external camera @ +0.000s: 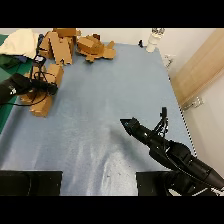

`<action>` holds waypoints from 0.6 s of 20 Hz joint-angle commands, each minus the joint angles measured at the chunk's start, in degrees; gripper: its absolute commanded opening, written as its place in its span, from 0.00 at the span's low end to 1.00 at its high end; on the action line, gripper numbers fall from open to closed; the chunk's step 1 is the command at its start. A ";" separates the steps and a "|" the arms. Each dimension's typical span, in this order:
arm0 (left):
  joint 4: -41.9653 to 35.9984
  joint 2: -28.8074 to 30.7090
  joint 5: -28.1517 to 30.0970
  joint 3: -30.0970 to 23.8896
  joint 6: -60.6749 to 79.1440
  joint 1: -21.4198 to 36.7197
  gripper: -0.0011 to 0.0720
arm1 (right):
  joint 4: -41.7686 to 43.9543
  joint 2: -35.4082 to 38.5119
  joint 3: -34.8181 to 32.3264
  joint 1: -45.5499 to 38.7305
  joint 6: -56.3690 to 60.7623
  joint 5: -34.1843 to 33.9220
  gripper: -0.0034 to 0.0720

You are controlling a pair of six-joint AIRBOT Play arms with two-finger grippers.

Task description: Fold the box.

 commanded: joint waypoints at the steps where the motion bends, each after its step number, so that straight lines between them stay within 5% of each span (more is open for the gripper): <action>1: 0.04 -3.48 -1.49 4.31 -1.29 3.56 0.43 | -0.02 0.00 0.04 -0.09 0.04 0.00 0.05; 8: 0.42 -4.46 -5.18 4.87 -1.25 4.26 0.48 | -0.04 0.00 0.04 -2.62 0.07 0.02 0.05; 10: 0.37 -4.46 -6.78 4.87 -1.29 4.09 0.94 | -0.07 0.00 0.04 -2.60 0.04 0.02 0.05; 12: 0.20 -4.22 -8.35 4.87 -1.31 4.02 0.94 | -0.09 0.00 0.04 -2.60 0.04 0.02 0.05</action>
